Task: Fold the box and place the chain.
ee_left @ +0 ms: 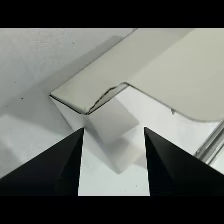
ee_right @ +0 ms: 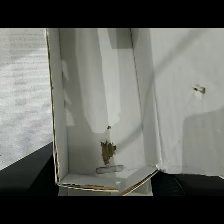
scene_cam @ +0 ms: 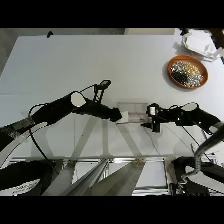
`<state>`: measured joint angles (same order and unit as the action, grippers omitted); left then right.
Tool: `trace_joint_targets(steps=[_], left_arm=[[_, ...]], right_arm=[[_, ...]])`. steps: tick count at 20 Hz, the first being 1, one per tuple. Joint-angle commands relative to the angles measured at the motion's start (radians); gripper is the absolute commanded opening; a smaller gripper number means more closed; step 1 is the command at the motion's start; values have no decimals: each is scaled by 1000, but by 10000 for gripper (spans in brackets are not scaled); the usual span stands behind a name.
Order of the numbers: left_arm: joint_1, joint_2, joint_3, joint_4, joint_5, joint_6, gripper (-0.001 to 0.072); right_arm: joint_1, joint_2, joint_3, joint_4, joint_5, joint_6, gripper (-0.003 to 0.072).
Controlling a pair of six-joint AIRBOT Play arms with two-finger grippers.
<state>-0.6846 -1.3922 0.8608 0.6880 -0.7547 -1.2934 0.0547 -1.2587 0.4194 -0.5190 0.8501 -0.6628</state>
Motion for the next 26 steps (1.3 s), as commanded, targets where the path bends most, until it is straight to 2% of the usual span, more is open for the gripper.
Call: trace_joint_targets(steps=[1,3,7,13,20,26], left_arm=[[-28,-9,42,100,3,-118,411],[-39,-10,42,108,5,-136,411],[-63,-16,60,238,6,-274,410],[-127,-91,192,446,-90,-491,410],[-171,-197,302,554,-226,-686,410],[-190,-264,327,586,-229,-760,408]], right_arm=[[0,0,0,0,0,0,403],[0,0,0,0,0,0,403],[0,0,0,0,0,0,403],[0,0,0,0,0,0,403],[0,0,0,0,0,0,403],[0,0,0,0,0,0,403]])
